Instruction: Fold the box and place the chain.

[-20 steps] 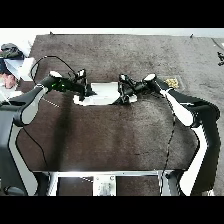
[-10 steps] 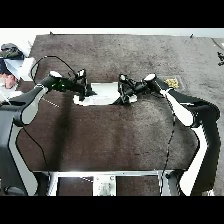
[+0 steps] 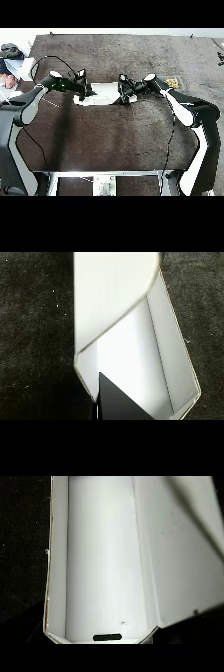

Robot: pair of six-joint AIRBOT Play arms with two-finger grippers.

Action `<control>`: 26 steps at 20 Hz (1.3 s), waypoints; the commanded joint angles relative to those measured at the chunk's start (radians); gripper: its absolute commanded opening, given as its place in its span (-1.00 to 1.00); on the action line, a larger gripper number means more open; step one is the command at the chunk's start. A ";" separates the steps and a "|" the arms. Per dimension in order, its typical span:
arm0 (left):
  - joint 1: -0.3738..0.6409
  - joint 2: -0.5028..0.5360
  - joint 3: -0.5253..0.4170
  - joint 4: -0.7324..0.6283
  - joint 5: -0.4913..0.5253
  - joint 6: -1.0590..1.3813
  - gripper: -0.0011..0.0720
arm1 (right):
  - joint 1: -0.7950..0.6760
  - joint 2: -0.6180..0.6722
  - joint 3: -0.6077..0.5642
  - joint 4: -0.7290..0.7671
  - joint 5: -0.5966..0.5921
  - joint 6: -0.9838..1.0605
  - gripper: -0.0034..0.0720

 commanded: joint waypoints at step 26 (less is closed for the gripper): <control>0.121 0.119 0.008 0.000 -0.145 -0.181 0.21 | -0.001 -0.001 0.000 -0.001 0.000 0.001 -0.01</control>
